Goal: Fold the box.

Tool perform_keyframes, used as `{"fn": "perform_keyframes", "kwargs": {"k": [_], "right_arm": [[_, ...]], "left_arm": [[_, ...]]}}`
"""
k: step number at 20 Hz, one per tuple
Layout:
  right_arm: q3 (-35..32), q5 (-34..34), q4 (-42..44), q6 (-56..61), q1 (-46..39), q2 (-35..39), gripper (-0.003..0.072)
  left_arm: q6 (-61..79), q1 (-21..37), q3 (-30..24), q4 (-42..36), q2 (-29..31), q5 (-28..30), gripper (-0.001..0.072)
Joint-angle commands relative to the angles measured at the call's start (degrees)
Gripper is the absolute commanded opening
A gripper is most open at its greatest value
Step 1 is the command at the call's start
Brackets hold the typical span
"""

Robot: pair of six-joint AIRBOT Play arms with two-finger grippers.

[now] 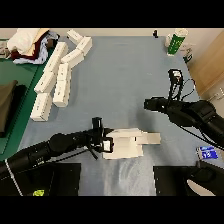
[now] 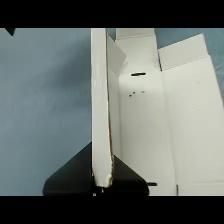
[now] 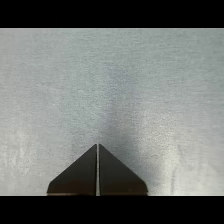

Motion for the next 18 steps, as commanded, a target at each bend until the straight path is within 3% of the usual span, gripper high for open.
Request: {"fn": "perform_keyframes", "kwargs": {"k": [1,5,13,18], "right_arm": [[0.0,0.1,0.0,0.0,0.0,0.0,0.0018],[0.0,0.0,0.0,0.0,0.0,0.0,0.0018],[0.0,0.0,0.1,0.0,0.0,0.0,0.0018],[0.0,0.0,0.2,0.0,0.0,0.0,0.0018]], "left_arm": [[-2.8,-4.9,-1.8,-0.2,-2.7,2.7,0.0007],[-7.0,-6.2,-1.9,-0.4,-5.1,1.2,0.0008],[-11.6,-5.2,-0.9,-0.4,-3.6,-0.1,0.0011],[-13.0,5.9,0.8,-0.2,-3.0,-20.0,0.0011]]}}
